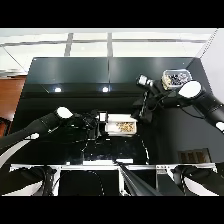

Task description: Fold the box and place the chain.

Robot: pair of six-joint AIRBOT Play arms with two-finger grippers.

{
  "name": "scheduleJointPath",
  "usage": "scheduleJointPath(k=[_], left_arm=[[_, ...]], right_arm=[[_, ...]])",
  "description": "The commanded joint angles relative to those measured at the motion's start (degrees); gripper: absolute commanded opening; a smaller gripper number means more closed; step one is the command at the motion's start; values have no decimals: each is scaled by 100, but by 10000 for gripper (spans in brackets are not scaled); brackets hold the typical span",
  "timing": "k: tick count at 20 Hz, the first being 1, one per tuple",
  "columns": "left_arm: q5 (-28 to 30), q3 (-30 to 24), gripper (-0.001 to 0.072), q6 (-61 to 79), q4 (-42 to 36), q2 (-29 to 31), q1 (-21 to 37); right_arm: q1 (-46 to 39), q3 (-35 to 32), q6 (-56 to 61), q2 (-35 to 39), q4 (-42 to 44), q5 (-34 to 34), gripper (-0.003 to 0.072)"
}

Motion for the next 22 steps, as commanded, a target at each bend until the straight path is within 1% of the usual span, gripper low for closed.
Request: scheduleJointPath(k=[1, 4, 13, 14, 15, 17, 18, 22], left_arm=[[4, 0, 285, -2, 2, -4, 0], [4, 0, 284, 0, 2, -4, 0], [4, 0, 284, 0, 2, -4, 0], [4, 0, 285, 0, 2, -4, 0], [4, 0, 284, 0, 2, -4, 0], [4, 0, 284, -2, 2, -4, 0], [4, 0, 285, 0, 2, -4, 0], [4, 0, 285, 0, 2, -4, 0]], right_arm=[[420, -243, -330, 9, -485, 96, 708], [654, -332, -339, 9, -673, 4, 708], [686, -332, -442, 9, -671, 55, 707], [686, -332, -439, 9, -673, 59, 607], [686, -332, -431, 9, -673, 63, 431], [686, -332, -426, 9, -708, 61, 261], [686, -332, -411, 9, -726, 59, 237], [686, -332, -411, 9, -728, 63, 237]])
